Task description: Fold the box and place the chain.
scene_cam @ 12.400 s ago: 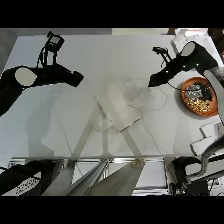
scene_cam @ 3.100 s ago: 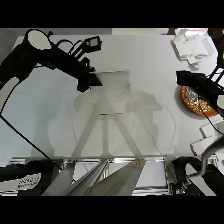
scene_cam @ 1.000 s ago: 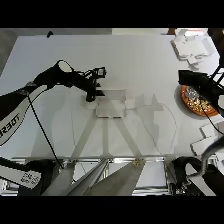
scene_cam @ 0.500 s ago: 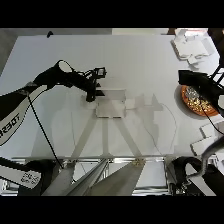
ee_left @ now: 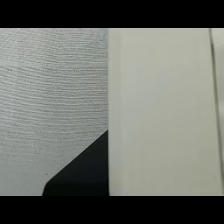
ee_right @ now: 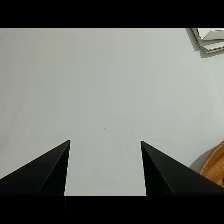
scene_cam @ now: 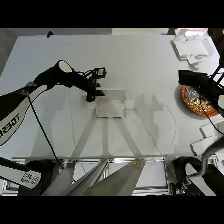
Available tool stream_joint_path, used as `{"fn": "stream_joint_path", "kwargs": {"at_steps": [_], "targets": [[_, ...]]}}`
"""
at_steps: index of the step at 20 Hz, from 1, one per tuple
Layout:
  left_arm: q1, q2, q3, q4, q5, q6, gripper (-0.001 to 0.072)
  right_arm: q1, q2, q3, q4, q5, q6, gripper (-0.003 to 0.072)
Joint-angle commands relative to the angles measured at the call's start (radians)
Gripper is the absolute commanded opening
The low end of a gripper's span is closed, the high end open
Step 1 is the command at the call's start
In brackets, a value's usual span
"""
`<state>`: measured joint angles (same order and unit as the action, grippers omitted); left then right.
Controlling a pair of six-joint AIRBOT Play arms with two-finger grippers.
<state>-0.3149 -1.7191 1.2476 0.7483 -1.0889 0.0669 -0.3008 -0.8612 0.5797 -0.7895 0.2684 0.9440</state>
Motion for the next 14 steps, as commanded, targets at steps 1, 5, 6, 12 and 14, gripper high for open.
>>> {"fn": "stream_joint_path", "kwargs": {"at_steps": [1, 5, 6, 12, 14], "targets": [[0.000, 0.000, 0.000, 0.000, 0.000, 0.000, 0.0018, 0.000, 0.001, 0.001, 0.005, 0.000, 0.001, 0.0479], [0.000, 0.000, 0.000, 0.000, 0.000, 0.000, 0.0018, 0.000, 0.002, 0.001, 0.047, 0.036, 0.002, 0.0479], [0.000, 0.000, 0.000, 0.000, 0.000, 0.000, 0.0018, 0.000, 0.004, 0.002, 0.059, 0.080, 0.001, 0.0479], [0.000, 0.000, 0.000, 0.000, 0.001, 0.000, 0.0018, 0.000, 0.010, 0.055, 0.104, 0.509, -0.259, 0.0482], [0.000, 0.000, 0.000, 0.000, 0.001, 0.000, 0.0018, 0.001, 0.010, 0.088, 0.205, 0.707, -0.498, 0.0568]]}}
